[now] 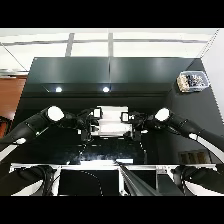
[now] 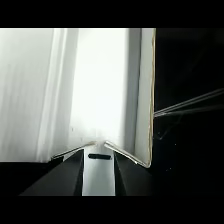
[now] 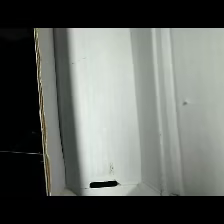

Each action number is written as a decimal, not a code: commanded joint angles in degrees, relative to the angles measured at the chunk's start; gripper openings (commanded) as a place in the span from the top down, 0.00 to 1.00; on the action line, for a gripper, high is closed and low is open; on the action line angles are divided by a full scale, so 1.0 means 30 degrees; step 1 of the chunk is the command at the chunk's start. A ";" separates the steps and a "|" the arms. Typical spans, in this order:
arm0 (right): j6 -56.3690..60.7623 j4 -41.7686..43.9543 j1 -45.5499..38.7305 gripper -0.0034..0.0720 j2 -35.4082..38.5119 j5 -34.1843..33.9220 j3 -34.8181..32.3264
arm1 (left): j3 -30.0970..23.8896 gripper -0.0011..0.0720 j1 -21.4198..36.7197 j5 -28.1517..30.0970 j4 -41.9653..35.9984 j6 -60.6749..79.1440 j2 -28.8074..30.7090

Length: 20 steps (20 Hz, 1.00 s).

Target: Fold the box and place the chain.

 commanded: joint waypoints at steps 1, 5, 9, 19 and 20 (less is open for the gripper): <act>0.0000 0.0000 0.0000 0.81 -0.0015 0.0007 0.0000 | -0.0022 0.66 -0.0036 0.0000 -0.1035 -0.0036 -0.0058; 0.0000 0.0000 0.0000 0.81 -0.0015 0.0007 0.0000 | -0.0015 0.67 -0.0087 0.0036 -0.1639 -0.0029 -0.0678; 0.0007 0.0000 0.0000 0.81 -0.0015 0.0007 0.0000 | -0.0007 0.63 -0.0284 0.0153 -0.1916 -0.0087 -0.1282; 0.0007 0.0000 0.0000 0.81 -0.0015 0.0000 0.0000 | -0.0007 0.57 -0.0284 0.0160 -0.1741 -0.0197 -0.1217; 0.0007 0.0000 0.0000 0.81 -0.0015 0.0000 0.0000 | 0.0007 0.42 -0.0277 0.0160 -0.1727 -0.0197 -0.1158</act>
